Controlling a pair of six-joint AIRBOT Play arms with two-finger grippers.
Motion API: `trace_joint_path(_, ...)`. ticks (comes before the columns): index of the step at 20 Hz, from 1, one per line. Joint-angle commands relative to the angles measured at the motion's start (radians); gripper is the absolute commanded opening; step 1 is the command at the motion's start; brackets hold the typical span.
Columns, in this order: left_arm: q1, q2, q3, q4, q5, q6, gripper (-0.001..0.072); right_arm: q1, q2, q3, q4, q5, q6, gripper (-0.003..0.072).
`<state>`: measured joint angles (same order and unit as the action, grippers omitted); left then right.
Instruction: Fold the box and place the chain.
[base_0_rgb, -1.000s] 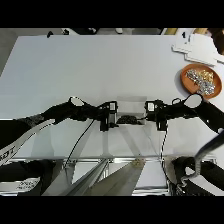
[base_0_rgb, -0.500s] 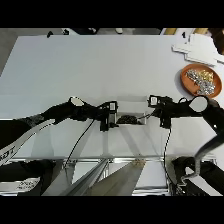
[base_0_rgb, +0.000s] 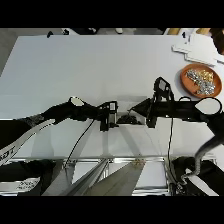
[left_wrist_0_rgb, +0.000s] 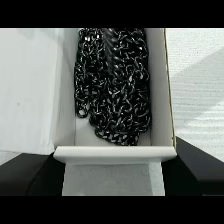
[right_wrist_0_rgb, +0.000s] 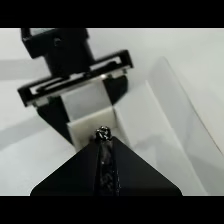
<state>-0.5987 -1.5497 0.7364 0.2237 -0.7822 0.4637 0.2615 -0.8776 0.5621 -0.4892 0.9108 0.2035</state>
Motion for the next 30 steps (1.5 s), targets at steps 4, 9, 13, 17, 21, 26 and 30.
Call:
trace_joint_path(4,0.000,0.000,0.000,0.000,0.000,0.000,0.0083,0.096,-0.148,0.000,-0.024,-0.114,0.093,0.0026)
trace_joint_path(9,0.000,0.000,0.000,0.000,0.000,0.000,0.0083,0.097,-0.174,0.117,-0.191,-0.029,0.174,0.0214)
trace_joint_path(13,0.000,0.000,0.000,0.000,0.000,0.000,0.0083,0.054,-0.338,0.517,-0.333,0.230,0.282,0.0017)
trace_joint_path(17,0.000,0.000,0.000,0.000,0.000,0.000,0.0083,-0.011,-0.502,0.700,-0.346,0.148,0.338,0.0018)
trace_joint_path(21,0.000,0.000,0.000,0.000,0.000,0.000,0.0083,-0.024,-0.574,0.698,-0.435,0.192,0.398,0.0017)
trace_joint_path(26,0.000,0.000,0.000,0.000,0.000,0.000,0.0083,-0.025,-0.577,0.620,-0.408,0.217,0.376,0.0017)
trace_joint_path(30,0.000,0.000,0.000,0.000,0.000,0.000,0.0083,-0.024,-0.518,0.501,-0.373,0.225,0.294,0.0017)
